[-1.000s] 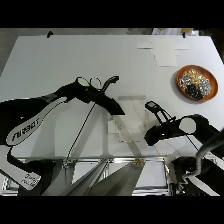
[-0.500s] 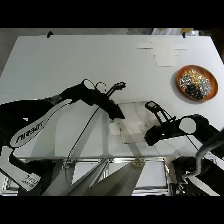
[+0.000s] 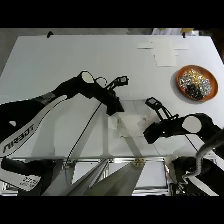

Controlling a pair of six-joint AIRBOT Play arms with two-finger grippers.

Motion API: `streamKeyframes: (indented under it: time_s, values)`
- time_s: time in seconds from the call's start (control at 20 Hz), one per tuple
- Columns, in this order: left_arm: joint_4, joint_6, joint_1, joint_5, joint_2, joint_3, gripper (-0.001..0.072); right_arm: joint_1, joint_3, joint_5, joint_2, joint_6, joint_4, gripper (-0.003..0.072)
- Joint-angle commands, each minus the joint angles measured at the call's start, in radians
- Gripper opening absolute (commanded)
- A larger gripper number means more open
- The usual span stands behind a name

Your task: Fold the box and place the chain.

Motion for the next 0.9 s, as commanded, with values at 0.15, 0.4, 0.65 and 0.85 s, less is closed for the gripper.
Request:
streamKeyframes:
  time_s: [0.15,0.4,0.65,0.85]
  values:
    - [0.159,-0.025,-0.001,0.119,0.205,-0.075,-0.0006,0.001,0.143,0.056,0.184,-0.006,-0.16,0.001]
    - [-0.087,0.253,-0.001,0.209,0.244,-0.313,-0.0004,0.0,0.143,0.056,0.325,-0.003,-0.214,0.001]
    - [-0.125,0.386,-0.013,0.299,0.212,-0.334,0.0,0.0,0.143,0.057,0.33,0.007,-0.208,0.0009]
    - [-0.122,0.389,-0.015,0.302,0.18,-0.334,0.0001,0.0,0.14,0.056,0.33,0.006,-0.208,0.0009]
